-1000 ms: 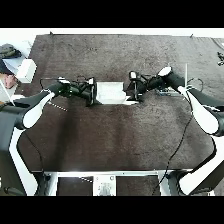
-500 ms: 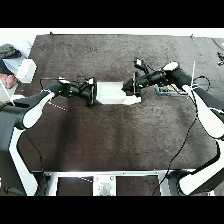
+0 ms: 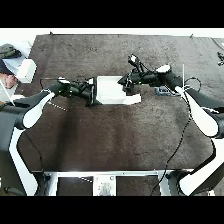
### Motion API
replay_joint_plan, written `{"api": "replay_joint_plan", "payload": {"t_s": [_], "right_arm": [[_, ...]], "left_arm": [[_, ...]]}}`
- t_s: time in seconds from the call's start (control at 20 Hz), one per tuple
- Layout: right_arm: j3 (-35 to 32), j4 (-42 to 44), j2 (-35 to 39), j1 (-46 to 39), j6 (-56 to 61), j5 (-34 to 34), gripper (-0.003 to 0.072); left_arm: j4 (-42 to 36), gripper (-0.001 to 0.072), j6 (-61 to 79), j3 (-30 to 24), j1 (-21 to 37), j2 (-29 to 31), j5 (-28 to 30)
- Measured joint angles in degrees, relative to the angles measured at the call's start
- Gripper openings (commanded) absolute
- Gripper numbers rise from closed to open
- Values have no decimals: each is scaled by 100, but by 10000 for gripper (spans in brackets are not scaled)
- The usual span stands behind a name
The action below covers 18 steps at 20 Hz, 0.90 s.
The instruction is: Fold the box and place the chain.
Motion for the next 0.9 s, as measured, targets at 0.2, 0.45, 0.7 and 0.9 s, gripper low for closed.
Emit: {"api": "replay_joint_plan", "payload": {"t_s": [0.2, 0.45, 0.7, 0.9], "right_arm": [[0, 13, -179, 9, 15, -260, -14], [0, -66, -400, 11, 20, -249, -13], [0, -138, -468, 9, 20, -177, -13], [2, -181, -472, 9, 20, -162, -13]], "left_arm": [[0, 285, 0, 0, 0, 0, 0], [0, 284, 0, 0, 0, 0, 0], [-20, 285, 0, 0, 0, 0, -2], [-37, 285, 0, -2, 0, 0, -2]]}}
